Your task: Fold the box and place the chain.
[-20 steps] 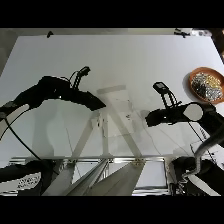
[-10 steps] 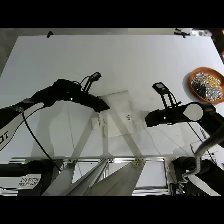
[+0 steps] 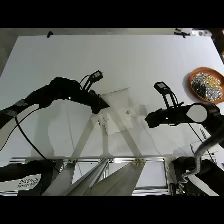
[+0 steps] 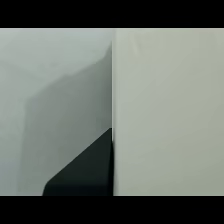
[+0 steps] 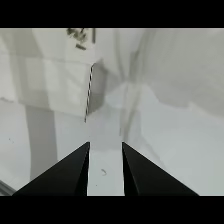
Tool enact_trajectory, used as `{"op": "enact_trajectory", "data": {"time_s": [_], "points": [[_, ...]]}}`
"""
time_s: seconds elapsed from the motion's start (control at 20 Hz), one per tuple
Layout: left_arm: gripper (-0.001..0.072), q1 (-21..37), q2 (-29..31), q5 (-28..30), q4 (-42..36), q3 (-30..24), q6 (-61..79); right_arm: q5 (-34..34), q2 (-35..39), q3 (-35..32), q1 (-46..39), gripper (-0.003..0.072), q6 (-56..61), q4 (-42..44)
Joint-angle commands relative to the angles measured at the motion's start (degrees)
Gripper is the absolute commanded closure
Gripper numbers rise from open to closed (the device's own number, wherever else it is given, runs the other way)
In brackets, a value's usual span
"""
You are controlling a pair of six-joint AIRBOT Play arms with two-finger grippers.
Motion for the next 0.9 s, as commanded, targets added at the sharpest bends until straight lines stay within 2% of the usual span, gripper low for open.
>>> {"op": "enact_trajectory", "data": {"time_s": [0.0,0.15,0.25,0.3,0.4,0.5,0.65,0.85], "points": [[0.0699,-1.22,3.58,4.13,2.67,0.04,4.24,3.41,5.46,1.05,-0.02,0.0456,1.01,-3.37],[0.0700,-5.99,4.85,5.11,7.02,0.04,4.26,7.41,12.55,1.07,0.00,0.0457,3.96,-7.26],[0.0703,-10.75,4.85,2.47,9.57,0.04,4.24,10.54,17.18,1.07,0.00,0.0457,5.49,-9.29],[0.0704,-13.11,4.85,-1.25,9.75,0.04,4.26,11.65,19.23,1.07,0.00,0.0457,6.38,-10.05],[0.0705,-17.09,4.83,-12.39,9.35,0.04,4.26,13.35,22.67,1.07,0.00,0.0457,7.63,-10.45],[0.0705,-18.69,4.70,-18.99,9.40,0.04,4.26,14.73,24.35,1.07,0.00,0.0457,8.46,-10.45],[0.0707,-18.67,3.06,-21.94,6.21,0.04,4.26,15.04,24.61,1.05,0.00,0.0458,8.44,-10.60],[0.0707,-18.78,0.11,-21.75,5.90,0.04,4.26,15.04,24.61,1.05,0.00,0.0458,8.44,-11.76]]}}
